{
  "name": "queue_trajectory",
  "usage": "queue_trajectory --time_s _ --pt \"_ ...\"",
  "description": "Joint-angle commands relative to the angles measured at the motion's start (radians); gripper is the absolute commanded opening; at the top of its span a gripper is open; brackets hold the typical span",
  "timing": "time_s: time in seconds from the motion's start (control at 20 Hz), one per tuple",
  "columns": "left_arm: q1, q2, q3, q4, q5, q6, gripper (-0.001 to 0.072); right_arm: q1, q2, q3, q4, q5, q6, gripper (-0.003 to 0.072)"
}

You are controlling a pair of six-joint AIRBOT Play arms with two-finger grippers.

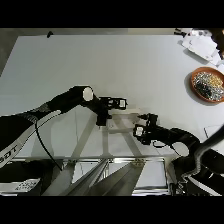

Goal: Fold the box and place the chain.

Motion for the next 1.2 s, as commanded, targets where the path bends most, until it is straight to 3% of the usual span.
queue_trajectory --time_s 0.0,0.2,0.6,0.95,1.15 --pt "-0.001 0.000 0.000 0.000 0.002 0.003 0.0033 -0.052 -0.001 0.010 0.049 0.026 -0.011 0.0707" --pt "-0.001 0.000 0.000 0.000 0.002 0.003 0.0033 -0.074 -0.001 0.034 0.103 0.091 -0.100 0.0706" --pt "-0.001 0.000 0.000 0.000 0.002 0.003 0.0033 -0.075 0.042 0.047 0.154 0.095 -0.153 0.0701" --pt "-0.001 0.000 0.000 0.001 0.002 0.003 0.0033 -0.211 0.037 0.047 0.218 0.165 -0.262 0.0700" --pt "-0.001 0.000 0.000 0.001 0.002 0.003 0.0033 -0.211 -0.021 0.047 0.389 0.175 -0.485 0.0699"
